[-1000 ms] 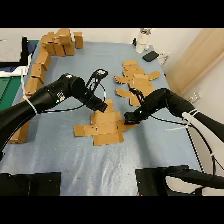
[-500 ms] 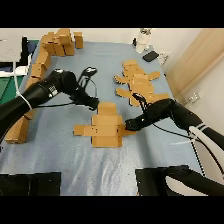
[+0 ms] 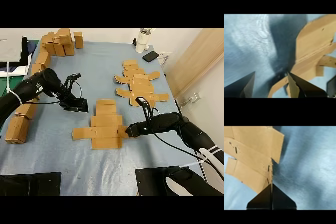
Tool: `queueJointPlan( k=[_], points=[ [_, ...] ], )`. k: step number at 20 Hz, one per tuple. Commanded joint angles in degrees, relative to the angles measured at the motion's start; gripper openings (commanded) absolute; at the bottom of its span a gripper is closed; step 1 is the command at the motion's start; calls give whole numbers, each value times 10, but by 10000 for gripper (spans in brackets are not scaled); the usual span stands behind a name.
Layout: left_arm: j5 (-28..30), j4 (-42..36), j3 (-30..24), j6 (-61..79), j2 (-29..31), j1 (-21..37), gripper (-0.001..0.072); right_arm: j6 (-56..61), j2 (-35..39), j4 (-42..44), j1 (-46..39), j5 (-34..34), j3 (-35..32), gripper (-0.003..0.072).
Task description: Fold the box.
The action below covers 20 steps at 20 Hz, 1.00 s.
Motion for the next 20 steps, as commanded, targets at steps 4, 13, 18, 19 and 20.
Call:
queueJointPlan(
  k=[4,13,18,19,20],
  points=[
    [-24,-138,-5,117,-60,25,585,-10,12,6,76,32,-5,3],
    [-130,-219,-5,260,-61,25,282,1,11,0,76,35,-5,3],
    [-134,-220,-12,300,-61,26,12,6,11,0,76,36,-5,5],
    [-138,-223,-16,315,-63,25,12,5,11,0,76,36,-5,6],
    [-141,-228,-21,328,-64,25,12,5,11,-1,76,38,-5,31]
  ],
)
